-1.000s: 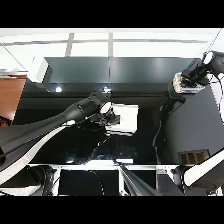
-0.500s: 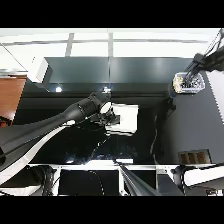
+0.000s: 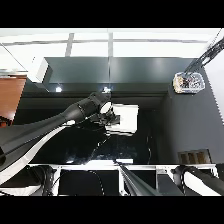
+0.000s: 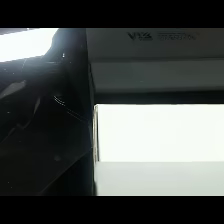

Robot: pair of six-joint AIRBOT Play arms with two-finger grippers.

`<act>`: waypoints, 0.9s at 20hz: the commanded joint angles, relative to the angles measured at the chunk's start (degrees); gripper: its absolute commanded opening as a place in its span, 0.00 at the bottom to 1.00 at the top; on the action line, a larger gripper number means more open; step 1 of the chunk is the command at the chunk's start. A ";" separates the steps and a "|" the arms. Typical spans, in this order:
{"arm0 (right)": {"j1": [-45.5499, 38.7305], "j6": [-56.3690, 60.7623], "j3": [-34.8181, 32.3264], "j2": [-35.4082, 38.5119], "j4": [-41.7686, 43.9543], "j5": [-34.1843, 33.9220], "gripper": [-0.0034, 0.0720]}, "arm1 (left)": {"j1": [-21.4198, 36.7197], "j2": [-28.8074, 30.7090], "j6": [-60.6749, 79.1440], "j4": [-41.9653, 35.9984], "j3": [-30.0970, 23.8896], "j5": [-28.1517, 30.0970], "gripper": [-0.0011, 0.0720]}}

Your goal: Fold the box and place the chain.

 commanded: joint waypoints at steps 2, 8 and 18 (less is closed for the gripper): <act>3.32 -1.36 -4.02 11.80 7.43 6.29 0.07 | 0.00 0.02 0.00 0.02 -0.02 0.04 0.05; 5.33 -3.67 -4.02 14.58 22.12 19.28 0.07 | 0.00 0.02 0.00 0.02 -0.02 0.02 0.05; 15.13 -6.62 -16.72 14.43 36.92 14.43 0.07 | 0.00 0.02 0.00 0.04 -0.02 0.07 0.05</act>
